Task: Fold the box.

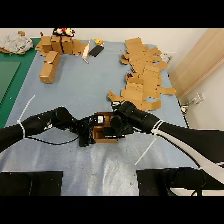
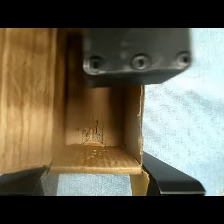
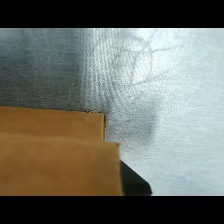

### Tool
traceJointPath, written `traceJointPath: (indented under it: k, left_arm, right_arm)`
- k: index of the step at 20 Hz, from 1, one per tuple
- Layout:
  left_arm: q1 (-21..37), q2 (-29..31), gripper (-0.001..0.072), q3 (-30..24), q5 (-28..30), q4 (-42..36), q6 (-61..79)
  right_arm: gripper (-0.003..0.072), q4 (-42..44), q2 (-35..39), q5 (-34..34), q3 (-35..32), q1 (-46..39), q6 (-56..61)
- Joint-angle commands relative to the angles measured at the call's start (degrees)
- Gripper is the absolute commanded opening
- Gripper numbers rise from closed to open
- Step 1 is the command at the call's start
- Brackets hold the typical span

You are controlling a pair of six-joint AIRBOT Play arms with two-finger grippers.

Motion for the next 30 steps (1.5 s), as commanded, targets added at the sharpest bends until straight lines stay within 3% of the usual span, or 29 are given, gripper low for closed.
traceJointPath:
  k: [1, 3, 4, 5, 6, 7, 17, 19, 21, 22, 23, 26, 30]
  left_arm:
    - [0.02, 0.02, 0.0529, 0.02, 0.02, 0.04, 0.04]
    - [0.02, 0.02, 0.0529, 0.02, 0.02, 0.04, 0.04]
    - [0.02, 0.02, 0.0529, 0.02, 0.02, 0.04, 0.04]
    - [0.02, 0.02, 0.0529, 0.02, 0.00, 0.04, 0.04]
    - [0.02, 0.02, 0.0529, 0.02, 0.02, 0.04, 0.04]
    - [0.02, 0.02, 0.0529, 0.02, 0.02, 0.04, 0.04]
    - [0.02, 0.02, 0.0529, 0.02, 0.02, 0.04, 0.04]
    - [0.02, 0.02, 0.0529, 0.02, 0.00, 0.04, 0.04]
    - [0.02, 0.02, 0.0529, 0.02, 0.02, 0.04, 0.04]
    - [0.02, 0.02, 0.0529, 0.02, 0.02, 0.04, 0.04]
    - [0.02, 0.02, 0.0529, 0.02, 0.02, 0.04, 0.04]
    - [0.02, 0.02, 0.0529, 0.02, 0.02, 0.04, 0.04]
    - [0.02, 0.02, 0.0529, 0.02, 0.02, 0.04, 0.04]
  right_arm:
    - [0.0005, 0.33, -0.35, -0.42, 0.09, 0.09, -0.11]
    - [0.0006, 0.33, -0.31, -0.42, 0.09, 0.09, -0.13]
    - [0.0089, 0.55, -0.17, -0.42, 0.11, 0.09, -0.13]
    - [0.0254, 0.59, 0.09, -0.46, 0.13, 0.09, -0.13]
    - [0.0348, 0.59, 0.55, -0.46, 0.15, 0.09, -0.13]
    - [0.0366, 0.63, 1.16, -0.76, 0.33, 0.09, -0.13]
    - [0.0351, -0.52, 12.92, -4.66, 0.37, -1.27, 4.13]
    - [0.0315, -0.50, 15.12, -4.98, -0.02, -3.43, 4.09]
    - [0.0130, 0.48, 17.20, -4.70, -1.73, -7.10, 1.77]
    - [0.0022, 2.89, 17.94, -3.45, -3.13, -10.27, -1.70]
    - [0.0003, 6.64, 18.21, -1.44, -4.52, -13.99, -6.47]
    - [0.0002, 28.17, 15.65, 8.28, -9.51, -29.27, -32.79]
    - [0.0003, 61.81, 1.53, 3.06, -7.91, -43.69, -71.76]
